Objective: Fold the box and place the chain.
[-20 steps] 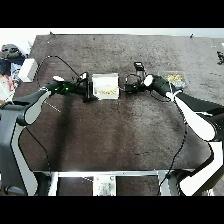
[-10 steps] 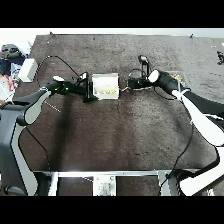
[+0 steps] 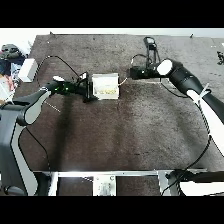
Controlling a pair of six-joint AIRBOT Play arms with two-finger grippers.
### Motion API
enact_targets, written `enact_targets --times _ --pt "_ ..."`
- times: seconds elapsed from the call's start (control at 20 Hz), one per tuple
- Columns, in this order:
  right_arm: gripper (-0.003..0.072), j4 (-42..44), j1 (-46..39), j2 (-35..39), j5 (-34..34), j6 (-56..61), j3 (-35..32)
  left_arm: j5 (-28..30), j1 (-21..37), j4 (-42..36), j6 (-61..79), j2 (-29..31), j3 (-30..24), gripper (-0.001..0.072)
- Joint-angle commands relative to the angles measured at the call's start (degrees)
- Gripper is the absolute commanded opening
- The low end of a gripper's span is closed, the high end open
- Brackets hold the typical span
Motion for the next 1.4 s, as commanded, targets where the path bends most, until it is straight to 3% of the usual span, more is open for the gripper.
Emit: enact_targets --times 0.0,0.25,0.6,0.65,0.7,1.05,1.35 --pt "0.0010 1.25 3.58 0.07 0.02 -0.09 0.07 0.02 0.00 0.02 0.00 0.00 0.00 0.0299" --pt "0.0011 1.01 10.01 0.22 0.83 -0.11 6.88 0.02 0.00 0.02 0.00 0.00 0.00 0.0299" --pt "0.0013 -0.31 12.48 -6.19 1.16 0.22 6.88 0.00 0.00 0.02 0.00 0.00 0.00 0.0299" --pt "0.0182 -0.59 12.02 -7.06 1.18 0.46 6.86 0.00 0.00 0.02 -0.02 0.00 0.00 0.0299" --pt "0.0293 -1.29 11.32 -7.72 1.14 0.57 6.84 0.00 0.00 0.02 -0.02 0.00 0.00 0.0299" --pt "0.0295 -9.46 -1.18 -8.61 4.39 2.97 6.71 0.02 0.00 0.02 0.00 0.00 0.00 0.0299" --pt "0.0297 -4.50 -7.39 -17.86 5.88 -5.57 9.40 0.02 0.00 0.02 0.00 0.00 0.00 0.0299"
